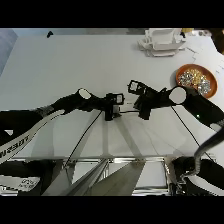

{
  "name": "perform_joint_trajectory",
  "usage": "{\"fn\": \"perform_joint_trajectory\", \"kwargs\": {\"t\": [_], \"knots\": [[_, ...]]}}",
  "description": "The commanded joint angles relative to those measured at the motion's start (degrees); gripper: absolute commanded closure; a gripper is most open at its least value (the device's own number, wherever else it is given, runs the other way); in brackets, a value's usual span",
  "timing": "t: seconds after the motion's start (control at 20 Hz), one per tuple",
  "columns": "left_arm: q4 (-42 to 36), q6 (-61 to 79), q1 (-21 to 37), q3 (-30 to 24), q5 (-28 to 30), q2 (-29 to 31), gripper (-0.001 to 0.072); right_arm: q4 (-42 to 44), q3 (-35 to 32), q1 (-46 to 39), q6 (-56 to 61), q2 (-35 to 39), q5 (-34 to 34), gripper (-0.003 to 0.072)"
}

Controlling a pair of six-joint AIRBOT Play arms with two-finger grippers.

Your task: Fold the box and place the chain.

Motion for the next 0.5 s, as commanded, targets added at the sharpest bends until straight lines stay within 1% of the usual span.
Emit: {"fn": "perform_joint_trajectory", "kwargs": {"t": [0.0,0.45], "knots": [[0.07,0.11,-0.04,-0.02,-0.24,0.02,0.0627,2.05,-0.02,0.0,0.0,-0.02,-2.01,0.0564],[0.07,0.13,-0.04,-0.04,-0.24,0.02,0.0627,2.1,-1.05,0.02,1.29,-0.02,-1.86,0.0565]]}}
